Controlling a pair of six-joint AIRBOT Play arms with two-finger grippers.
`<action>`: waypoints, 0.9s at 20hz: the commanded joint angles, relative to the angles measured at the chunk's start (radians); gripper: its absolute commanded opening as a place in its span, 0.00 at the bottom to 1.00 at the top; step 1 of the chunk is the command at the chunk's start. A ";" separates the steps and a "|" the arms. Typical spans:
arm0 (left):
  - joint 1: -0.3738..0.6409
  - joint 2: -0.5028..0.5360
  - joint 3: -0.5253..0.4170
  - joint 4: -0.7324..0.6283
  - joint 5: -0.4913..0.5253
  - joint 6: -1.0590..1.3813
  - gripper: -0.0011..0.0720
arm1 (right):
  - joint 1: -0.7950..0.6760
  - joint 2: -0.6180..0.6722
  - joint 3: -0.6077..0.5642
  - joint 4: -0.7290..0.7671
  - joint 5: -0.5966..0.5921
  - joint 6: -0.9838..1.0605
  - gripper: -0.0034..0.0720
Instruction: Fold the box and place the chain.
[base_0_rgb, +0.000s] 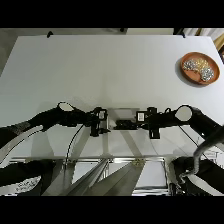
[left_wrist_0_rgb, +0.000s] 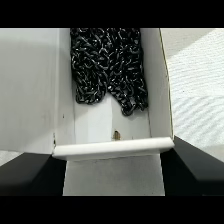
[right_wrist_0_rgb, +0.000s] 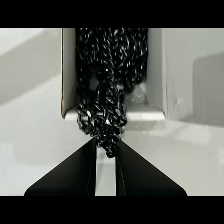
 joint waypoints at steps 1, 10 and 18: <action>0.000 0.001 0.000 0.000 0.000 0.000 0.30 | 0.001 0.032 0.000 -0.105 0.010 0.091 0.07; 0.000 0.000 0.000 0.000 0.000 0.000 0.30 | 0.001 0.333 0.011 -0.004 0.066 0.097 0.06; 0.000 0.001 0.000 0.000 0.000 0.000 0.30 | 0.067 0.302 0.032 0.373 0.044 0.082 0.06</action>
